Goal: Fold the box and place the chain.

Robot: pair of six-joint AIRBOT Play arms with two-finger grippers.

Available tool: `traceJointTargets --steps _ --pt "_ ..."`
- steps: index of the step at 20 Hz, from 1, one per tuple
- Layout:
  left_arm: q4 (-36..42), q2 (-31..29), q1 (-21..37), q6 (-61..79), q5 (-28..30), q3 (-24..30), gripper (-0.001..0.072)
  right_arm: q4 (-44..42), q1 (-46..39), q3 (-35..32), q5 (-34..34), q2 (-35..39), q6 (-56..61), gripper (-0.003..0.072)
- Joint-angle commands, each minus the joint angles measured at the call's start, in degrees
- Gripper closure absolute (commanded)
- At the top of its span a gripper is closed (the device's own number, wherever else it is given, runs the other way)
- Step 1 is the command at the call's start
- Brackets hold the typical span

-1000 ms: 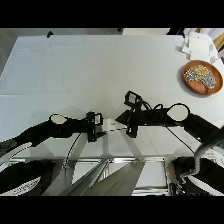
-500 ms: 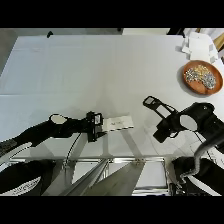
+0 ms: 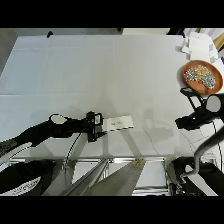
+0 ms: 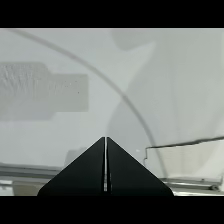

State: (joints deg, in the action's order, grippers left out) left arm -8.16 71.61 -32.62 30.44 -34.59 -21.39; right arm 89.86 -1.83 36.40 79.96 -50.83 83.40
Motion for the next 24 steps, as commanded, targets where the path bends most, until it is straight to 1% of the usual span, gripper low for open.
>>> traceJointTargets --steps 1,10,14,15,16,18,20,22,24 --pt "0.0 0.0 0.0 0.0 -0.1 0.0 0.0642 -3.3 -5.3 0.1 1.5 0.0 0.2 0.0676" --pt "0.0 0.0 0.0 0.0 -0.2 0.0 0.0642 -3.3 -5.3 0.1 1.5 0.0 0.2 0.0676" --pt "0.0 0.0 0.0 0.0 -1.3 0.0 0.0645 -3.3 -5.3 0.1 1.5 0.0 0.2 0.0676" --pt "0.7 -0.1 0.0 0.2 -1.2 0.0 0.0710 -3.3 -5.3 0.1 1.5 0.0 0.2 0.0676" --pt "1.3 -0.5 0.3 0.2 -0.8 0.0 0.0705 -3.3 -5.3 0.1 1.5 0.0 0.2 0.0676" --pt "3.9 -2.8 1.4 -1.7 1.3 0.0 0.0706 -3.3 -5.3 0.1 1.5 0.0 0.2 0.0676" --pt "4.6 -7.3 4.0 -6.8 4.7 0.0 0.0703 -3.3 -5.3 0.1 1.5 0.0 0.2 0.0676" --pt "2.6 -12.7 8.2 -14.2 8.3 0.0 0.0703 -3.3 -5.3 0.1 1.5 0.0 0.2 0.0676" --pt "-1.9 -18.3 14.0 -22.5 11.6 0.0 0.0703 -3.3 -5.3 0.1 1.5 0.0 0.2 0.0676"
